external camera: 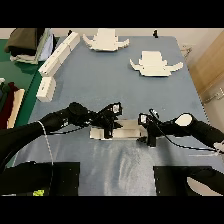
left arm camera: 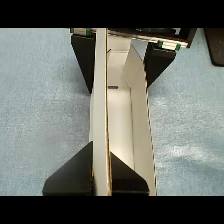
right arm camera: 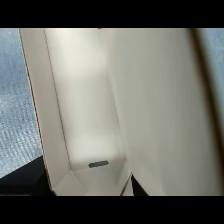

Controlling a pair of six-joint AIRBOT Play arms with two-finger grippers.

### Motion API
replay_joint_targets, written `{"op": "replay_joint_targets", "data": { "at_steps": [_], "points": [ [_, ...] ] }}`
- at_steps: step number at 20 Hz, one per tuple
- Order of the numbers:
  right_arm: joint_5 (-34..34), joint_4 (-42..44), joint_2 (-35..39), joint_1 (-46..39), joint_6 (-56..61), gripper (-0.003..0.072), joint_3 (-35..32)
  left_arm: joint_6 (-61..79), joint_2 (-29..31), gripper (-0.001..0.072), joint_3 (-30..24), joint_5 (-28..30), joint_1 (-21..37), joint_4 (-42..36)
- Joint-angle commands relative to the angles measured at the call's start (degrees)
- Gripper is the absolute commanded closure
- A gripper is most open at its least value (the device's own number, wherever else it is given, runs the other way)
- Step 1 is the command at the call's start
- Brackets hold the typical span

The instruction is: Fold the box.

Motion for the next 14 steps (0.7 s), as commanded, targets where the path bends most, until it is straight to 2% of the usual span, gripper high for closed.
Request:
{"op": "replay_joint_targets", "data": {
  "at_steps": [1, 6, 8, 14],
  "points": [
    [0.2, -0.3, 0.2, -0.3, 0.1, 0.0163, -0.1, 0.0, 0.0, 0.0695, 0.0, 0.1, 0.0, 0.0],
    [0.0, -0.3, 0.1, -0.3, 0.1, 0.0154, -0.1, 0.0, 0.0, 0.0695, 0.0, 0.1, 0.0, 0.0],
    [-0.6, -0.3, 0.1, -0.3, 0.7, 0.0089, -0.1, 0.0, 0.0, 0.0695, 0.0, 0.1, 0.0, 0.0],
    [-0.8, -0.2, 0.0, -0.3, 0.7, 0.0097, -0.2, 0.0, 0.0, 0.0696, 0.0, 0.1, 0.0, 0.0]
  ]
}}
